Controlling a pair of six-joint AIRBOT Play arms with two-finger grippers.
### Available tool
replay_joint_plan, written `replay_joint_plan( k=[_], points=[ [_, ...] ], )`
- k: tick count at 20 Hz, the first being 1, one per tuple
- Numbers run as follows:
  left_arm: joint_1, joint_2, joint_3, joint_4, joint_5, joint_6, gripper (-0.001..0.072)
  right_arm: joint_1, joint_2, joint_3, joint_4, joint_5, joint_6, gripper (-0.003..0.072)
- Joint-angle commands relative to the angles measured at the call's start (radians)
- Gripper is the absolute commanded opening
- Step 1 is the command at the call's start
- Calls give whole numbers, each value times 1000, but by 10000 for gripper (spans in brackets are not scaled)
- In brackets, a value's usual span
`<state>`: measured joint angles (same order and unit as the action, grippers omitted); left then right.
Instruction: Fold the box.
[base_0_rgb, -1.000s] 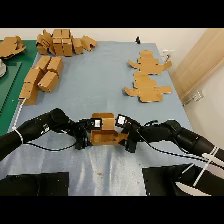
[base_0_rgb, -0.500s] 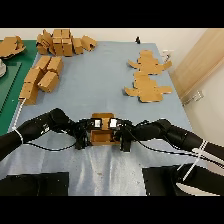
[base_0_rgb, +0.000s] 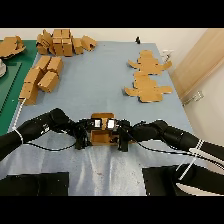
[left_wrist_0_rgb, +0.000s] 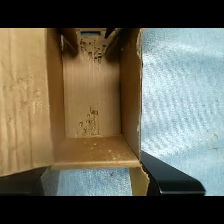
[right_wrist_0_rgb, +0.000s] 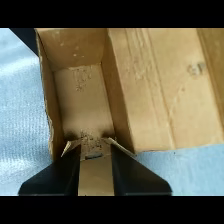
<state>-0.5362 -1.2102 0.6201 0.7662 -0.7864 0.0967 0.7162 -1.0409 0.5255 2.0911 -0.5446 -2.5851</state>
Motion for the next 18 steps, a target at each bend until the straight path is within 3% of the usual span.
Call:
replay_joint_plan(
  k=[1,10,13,14,15,18],
  points=[
    [0,0,0,0,0,0,532,2,-7,1,0,6,-2,470],
    [0,0,0,0,0,0,533,0,-5,1,-13,-10,30,470],
    [0,0,0,0,0,0,532,-3,29,1,-147,-103,341,445],
    [0,0,0,0,0,0,532,-3,59,1,-225,-168,480,378],
    [0,0,0,0,0,0,532,-3,99,1,-300,-243,611,266],
    [0,0,0,0,0,0,532,-14,249,1,-453,-394,877,238]
  ],
)
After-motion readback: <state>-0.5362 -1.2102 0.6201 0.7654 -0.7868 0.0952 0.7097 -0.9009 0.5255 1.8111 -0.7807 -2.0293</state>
